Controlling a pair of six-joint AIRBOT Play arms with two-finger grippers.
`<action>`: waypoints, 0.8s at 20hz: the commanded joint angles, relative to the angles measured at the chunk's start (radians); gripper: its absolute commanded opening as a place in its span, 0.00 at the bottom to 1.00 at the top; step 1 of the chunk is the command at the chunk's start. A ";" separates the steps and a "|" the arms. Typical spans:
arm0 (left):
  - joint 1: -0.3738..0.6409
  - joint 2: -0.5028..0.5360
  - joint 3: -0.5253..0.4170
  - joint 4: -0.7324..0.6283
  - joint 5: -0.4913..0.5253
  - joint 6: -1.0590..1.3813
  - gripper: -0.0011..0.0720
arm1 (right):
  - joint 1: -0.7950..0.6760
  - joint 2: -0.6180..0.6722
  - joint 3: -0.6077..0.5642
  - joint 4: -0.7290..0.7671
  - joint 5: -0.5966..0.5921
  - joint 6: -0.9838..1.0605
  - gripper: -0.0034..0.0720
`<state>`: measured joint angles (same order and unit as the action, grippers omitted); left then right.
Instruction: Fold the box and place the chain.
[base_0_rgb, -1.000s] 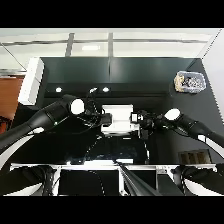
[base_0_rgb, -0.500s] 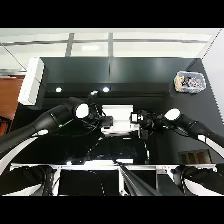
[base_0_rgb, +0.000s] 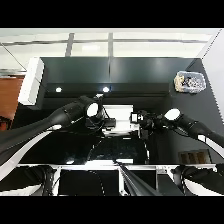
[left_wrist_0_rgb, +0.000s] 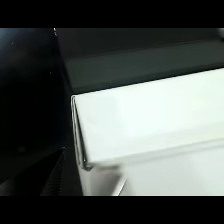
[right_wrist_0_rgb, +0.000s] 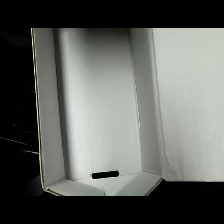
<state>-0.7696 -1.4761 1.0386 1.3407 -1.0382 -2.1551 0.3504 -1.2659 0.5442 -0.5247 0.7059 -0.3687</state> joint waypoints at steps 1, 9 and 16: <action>-0.040 -0.041 0.068 0.124 -0.073 -0.119 0.68 | 0.001 0.000 0.000 0.000 0.000 0.000 0.31; -0.066 -0.041 0.105 0.137 -0.107 -0.190 0.52 | 0.001 0.000 0.000 0.000 0.000 0.000 0.31; -0.065 -0.041 0.105 0.139 -0.118 -0.209 0.26 | 0.001 0.000 0.000 0.000 0.000 0.000 0.31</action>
<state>-0.8345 -1.5166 1.1416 1.4780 -1.1522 -2.3493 0.3508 -1.2659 0.5442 -0.5255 0.7052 -0.3687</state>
